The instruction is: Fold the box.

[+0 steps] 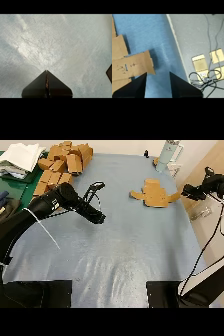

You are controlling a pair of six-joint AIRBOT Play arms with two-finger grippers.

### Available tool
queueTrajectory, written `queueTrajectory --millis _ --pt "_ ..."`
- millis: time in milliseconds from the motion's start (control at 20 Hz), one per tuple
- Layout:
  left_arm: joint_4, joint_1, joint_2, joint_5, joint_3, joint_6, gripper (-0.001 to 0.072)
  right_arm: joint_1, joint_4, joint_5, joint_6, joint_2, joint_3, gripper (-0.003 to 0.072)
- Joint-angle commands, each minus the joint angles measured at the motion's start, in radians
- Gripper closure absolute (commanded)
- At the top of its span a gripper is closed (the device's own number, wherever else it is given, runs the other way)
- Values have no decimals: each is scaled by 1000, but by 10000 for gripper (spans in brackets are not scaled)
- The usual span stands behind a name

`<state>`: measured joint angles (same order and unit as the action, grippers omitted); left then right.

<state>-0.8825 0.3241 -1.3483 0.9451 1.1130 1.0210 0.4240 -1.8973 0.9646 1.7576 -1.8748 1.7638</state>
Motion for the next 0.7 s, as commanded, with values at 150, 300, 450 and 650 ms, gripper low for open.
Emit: queueTrajectory --millis 150,300,450,650 --pt "0 1 0 0 1 0 696 -44 -55 4 119 -66 42 255" --pt "0 0 0 0 1 0 697 -46 -66 26 120 -103 53 495" --pt "0 0 0 0 1 0 697 -47 -116 97 123 -95 53 683" --pt "0 1 0 0 1 0 696 -65 -224 174 162 5 35 688"
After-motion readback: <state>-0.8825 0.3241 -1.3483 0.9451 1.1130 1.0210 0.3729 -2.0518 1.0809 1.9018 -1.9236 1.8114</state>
